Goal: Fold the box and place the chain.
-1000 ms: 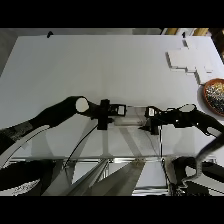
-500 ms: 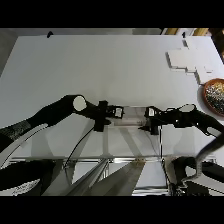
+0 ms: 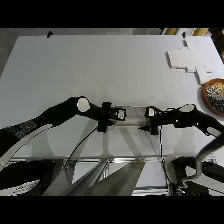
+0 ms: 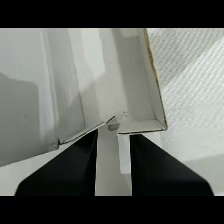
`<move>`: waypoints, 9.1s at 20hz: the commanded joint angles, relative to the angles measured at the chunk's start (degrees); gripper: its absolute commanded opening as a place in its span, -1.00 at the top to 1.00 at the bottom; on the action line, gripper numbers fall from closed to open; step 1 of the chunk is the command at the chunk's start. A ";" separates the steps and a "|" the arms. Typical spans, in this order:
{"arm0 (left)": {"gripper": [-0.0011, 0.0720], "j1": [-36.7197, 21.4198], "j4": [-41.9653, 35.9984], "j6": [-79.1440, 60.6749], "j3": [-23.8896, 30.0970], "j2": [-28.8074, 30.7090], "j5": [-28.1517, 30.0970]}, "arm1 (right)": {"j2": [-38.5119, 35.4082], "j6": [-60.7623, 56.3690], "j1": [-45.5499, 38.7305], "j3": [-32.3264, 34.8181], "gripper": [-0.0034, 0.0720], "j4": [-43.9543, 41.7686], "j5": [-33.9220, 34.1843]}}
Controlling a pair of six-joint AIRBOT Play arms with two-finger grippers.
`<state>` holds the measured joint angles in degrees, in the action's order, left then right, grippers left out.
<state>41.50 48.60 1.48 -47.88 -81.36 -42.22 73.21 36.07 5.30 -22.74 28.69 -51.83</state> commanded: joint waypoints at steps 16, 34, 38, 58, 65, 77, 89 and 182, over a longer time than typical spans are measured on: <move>-0.38 1.77 -3.91 -0.79 0.00 -1.25 0.33 | -0.02 -0.02 -0.02 0.02 -0.11 -0.02 -0.02; 0.81 -13.60 14.56 74.05 8.28 15.52 -3.65 | -0.02 0.00 -0.02 0.02 -0.11 -0.02 -0.02; 0.81 -12.81 5.29 75.08 9.55 9.03 -3.85 | 0.00 -0.02 -0.02 0.02 -0.11 0.00 -0.02; 0.38 -8.59 -9.35 73.35 8.96 6.49 -4.70 | -0.02 -0.02 -0.02 0.02 -0.11 -0.02 -0.02; 0.17 -6.38 -12.17 73.33 6.19 6.56 -3.41 | -0.02 -0.02 -0.02 0.02 -0.11 0.00 -0.02; -0.11 -5.40 -12.98 73.50 6.19 6.54 -2.73 | -0.02 -0.02 -0.02 0.02 -0.11 -0.02 -0.02; -0.11 -0.52 2.95 90.01 1.09 4.63 -1.16 | -0.02 -0.02 -0.02 0.02 -0.11 -0.02 -0.02; 0.95 11.80 31.93 133.52 -32.26 -19.93 -32.46 | -0.02 -0.02 -0.02 0.02 -0.11 -0.02 -0.02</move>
<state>53.25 80.38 135.17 -80.09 -101.23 -74.83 73.21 35.97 5.32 -22.74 28.62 -51.79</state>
